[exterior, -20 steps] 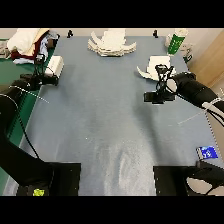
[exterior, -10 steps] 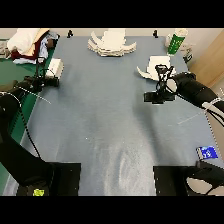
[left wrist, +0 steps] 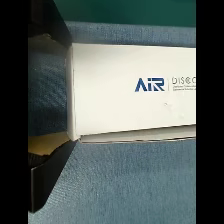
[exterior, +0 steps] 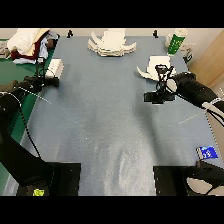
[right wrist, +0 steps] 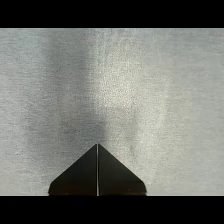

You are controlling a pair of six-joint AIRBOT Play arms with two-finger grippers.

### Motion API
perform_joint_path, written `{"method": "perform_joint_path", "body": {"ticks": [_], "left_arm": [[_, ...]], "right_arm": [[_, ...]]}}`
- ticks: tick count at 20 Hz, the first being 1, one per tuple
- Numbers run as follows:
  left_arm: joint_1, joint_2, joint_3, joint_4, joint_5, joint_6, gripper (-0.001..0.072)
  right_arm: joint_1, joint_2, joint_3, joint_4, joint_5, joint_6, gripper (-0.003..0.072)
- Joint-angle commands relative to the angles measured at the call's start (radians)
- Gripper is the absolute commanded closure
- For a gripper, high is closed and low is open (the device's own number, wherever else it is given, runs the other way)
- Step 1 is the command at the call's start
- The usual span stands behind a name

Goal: Fold the box.

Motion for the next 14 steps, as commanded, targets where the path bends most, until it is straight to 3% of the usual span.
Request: {"method": "perform_joint_path", "body": {"ticks": [1,6,9,14], "left_arm": [[0.003,0.006,0.000,0.002,0.000,0.000,-0.0008],[0.015,0.117,0.000,0.006,-0.075,-0.001,-0.0011],[0.041,0.224,0.000,0.039,-0.239,-0.016,-0.0011],[0.084,0.438,0.000,0.164,-0.576,-0.264,0.0017]], "right_arm": [[0.000,-0.001,0.001,0.000,0.000,0.000,0.0682],[0.000,-0.001,0.001,0.000,0.000,0.000,0.0682],[0.000,-0.001,0.001,0.000,0.000,0.000,0.0682],[0.000,-0.001,0.001,0.000,0.000,0.000,0.0682]]}}
